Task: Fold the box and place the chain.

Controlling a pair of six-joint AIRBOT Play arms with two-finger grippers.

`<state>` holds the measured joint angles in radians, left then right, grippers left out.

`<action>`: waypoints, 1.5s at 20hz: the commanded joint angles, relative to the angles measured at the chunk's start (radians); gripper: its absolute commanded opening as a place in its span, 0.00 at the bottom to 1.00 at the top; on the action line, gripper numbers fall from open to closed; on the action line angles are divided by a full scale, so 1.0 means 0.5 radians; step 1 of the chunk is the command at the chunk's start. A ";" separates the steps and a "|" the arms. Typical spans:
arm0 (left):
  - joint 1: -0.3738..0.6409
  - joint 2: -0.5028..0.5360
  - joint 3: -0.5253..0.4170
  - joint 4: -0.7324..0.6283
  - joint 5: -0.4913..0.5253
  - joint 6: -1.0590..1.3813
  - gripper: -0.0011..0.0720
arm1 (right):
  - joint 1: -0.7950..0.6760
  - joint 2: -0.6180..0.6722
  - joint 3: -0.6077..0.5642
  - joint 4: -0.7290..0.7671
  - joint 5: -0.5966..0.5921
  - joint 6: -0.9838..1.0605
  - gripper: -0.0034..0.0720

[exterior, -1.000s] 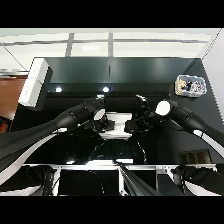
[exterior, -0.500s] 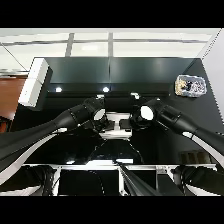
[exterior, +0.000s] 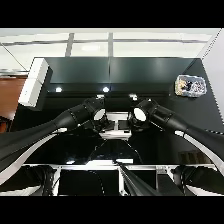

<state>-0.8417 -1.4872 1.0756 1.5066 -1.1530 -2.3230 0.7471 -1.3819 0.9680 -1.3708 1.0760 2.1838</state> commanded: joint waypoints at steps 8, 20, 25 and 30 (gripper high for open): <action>0.002 -0.002 0.001 0.000 -0.002 0.000 0.05 | 0.063 -0.088 0.014 -0.087 0.011 0.127 0.32; 0.002 -0.002 0.001 -0.001 -0.002 0.000 0.05 | 0.066 -0.135 0.053 -0.081 0.050 0.180 0.06; 0.002 -0.002 0.001 -0.001 -0.002 0.000 0.05 | 0.066 -0.135 0.053 -0.082 0.046 0.180 0.06; 0.002 -0.002 0.001 0.000 -0.002 0.000 0.05 | 0.064 -0.101 0.054 -0.129 0.045 0.179 0.19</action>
